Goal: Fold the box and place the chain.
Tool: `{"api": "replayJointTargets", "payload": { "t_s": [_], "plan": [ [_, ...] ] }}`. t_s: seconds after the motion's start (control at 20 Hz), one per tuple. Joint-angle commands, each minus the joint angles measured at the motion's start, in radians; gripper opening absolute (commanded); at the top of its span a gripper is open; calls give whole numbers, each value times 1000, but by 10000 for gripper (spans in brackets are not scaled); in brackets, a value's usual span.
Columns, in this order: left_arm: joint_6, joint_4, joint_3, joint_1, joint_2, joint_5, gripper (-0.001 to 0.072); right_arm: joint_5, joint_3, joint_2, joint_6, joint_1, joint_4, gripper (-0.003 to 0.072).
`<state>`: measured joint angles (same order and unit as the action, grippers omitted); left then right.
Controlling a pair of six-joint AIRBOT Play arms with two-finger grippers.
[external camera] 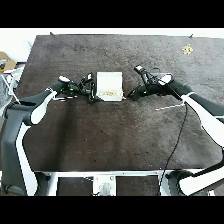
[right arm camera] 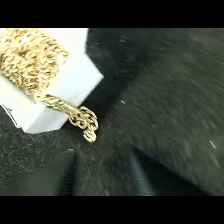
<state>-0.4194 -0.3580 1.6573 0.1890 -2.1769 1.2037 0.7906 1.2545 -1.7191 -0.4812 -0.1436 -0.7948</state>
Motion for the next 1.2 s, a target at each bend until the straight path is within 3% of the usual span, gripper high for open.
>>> {"api": "replayJointTargets", "payload": {
  "t_s": [0.0, 0.25, 0.35, 0.45, 0.75, 1.0, 1.15],
  "plan": [
    [0, 0, 0, 0, 0, 0, 459, 74, 61, -78, 151, -11, 32, 464],
    [0, 0, 0, 0, 0, 0, 459, 0, 61, -97, 190, -37, -7, 441],
    [0, 0, 0, 0, 0, 0, 459, -13, 61, -96, 196, -47, -40, 288],
    [0, 0, 0, 0, 0, 0, 459, -12, 61, -94, 198, -53, -76, 249],
    [0, 0, 0, 0, 0, 0, 459, -12, 61, -7, 197, -52, -104, 5],
    [0, 0, 0, 0, 0, 0, 459, -9, 61, 132, 190, -53, -76, 5],
    [0, 0, 0, 0, 0, 0, 459, -39, 61, 209, 190, -61, 76, 4]
  ]
}}
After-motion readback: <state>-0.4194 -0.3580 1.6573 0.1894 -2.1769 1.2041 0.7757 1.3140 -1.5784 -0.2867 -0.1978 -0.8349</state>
